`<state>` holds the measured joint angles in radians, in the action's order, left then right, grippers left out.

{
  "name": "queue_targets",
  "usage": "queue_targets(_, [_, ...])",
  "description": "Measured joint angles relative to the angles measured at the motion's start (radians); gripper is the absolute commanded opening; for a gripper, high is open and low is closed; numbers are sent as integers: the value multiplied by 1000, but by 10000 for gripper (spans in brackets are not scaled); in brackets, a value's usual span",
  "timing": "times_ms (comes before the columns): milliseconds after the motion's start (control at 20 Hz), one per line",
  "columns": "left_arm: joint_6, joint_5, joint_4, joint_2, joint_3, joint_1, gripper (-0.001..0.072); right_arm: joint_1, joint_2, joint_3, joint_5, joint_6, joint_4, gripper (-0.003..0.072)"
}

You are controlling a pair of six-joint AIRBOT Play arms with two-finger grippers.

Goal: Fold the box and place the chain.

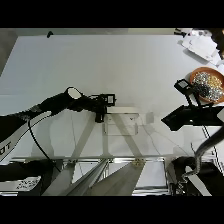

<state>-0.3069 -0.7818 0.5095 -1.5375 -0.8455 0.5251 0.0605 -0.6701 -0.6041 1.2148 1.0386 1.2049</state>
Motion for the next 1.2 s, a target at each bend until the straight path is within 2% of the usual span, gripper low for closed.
queue_targets(350, [0,0,0,0,0,0,15,0,0,0,0,-2,0,452])
queue_targets(450, [0,0,0,0,0,0,15,0,0,0,2,-12,-4,142])
queue_targets(500, [0,0,0,0,0,0,15,0,0,0,4,-17,-11,14])
queue_targets(750, [0,0,0,0,0,0,15,53,0,0,29,-128,-69,12])
queue_targets(900, [0,0,0,0,0,0,15,219,0,0,1,-201,-49,12])
queue_targets(1050, [0,0,0,0,0,0,15,446,-3,2,-89,-231,65,16])
queue_targets(1100, [0,0,0,0,0,0,15,510,-5,8,-121,-232,109,167])
queue_targets(1150, [0,0,0,0,0,0,15,555,-6,16,-152,-232,146,603])
queue_targets(1200, [0,0,0,0,0,0,15,591,-7,31,-179,-232,178,713])
